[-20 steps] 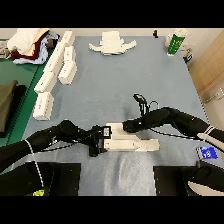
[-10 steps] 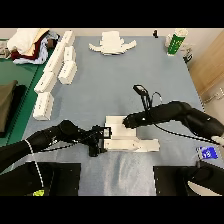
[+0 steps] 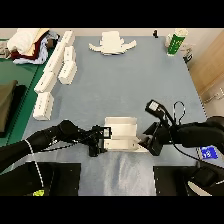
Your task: Fold the box.
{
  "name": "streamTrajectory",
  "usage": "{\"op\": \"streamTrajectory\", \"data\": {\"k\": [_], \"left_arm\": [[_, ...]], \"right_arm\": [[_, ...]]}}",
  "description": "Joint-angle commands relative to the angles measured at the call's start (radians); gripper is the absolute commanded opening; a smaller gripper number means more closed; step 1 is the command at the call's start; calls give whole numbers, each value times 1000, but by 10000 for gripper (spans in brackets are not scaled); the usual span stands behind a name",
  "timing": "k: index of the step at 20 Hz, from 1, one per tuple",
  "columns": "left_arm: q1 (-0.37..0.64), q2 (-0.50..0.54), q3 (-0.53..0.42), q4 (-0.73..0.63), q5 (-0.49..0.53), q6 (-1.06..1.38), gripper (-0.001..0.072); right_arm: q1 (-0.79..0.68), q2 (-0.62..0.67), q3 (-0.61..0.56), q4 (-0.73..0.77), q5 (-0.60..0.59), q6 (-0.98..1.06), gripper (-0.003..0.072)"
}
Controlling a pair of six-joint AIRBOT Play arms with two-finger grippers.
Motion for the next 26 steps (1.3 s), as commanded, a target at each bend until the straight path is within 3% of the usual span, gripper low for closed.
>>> {"op": "streamTrajectory", "data": {"k": [1,2,3,6,13,15,17,19,26], "left_arm": [[0,0,0,0,0,-1,479],[0,0,0,0,0,-1,479],[0,0,0,0,0,-1,479],[0,0,0,0,0,-1,479],[0,0,0,0,0,-1,479],[0,0,0,0,0,-1,479],[0,0,0,0,0,-1,479],[0,0,0,0,0,-1,480],[0,0,0,0,0,-1,479]], "right_arm": [[0,18,-96,-82,43,-285,530],[0,1,-118,-73,83,-352,539],[0,-20,-140,-64,128,-419,593],[0,-99,-182,-12,250,-581,593],[0,-197,-182,155,317,-836,576],[0,-197,-182,172,317,-843,446],[0,-197,-182,184,295,-842,251],[0,-197,-182,196,296,-842,150],[1,-228,-182,287,320,-861,164]]}}
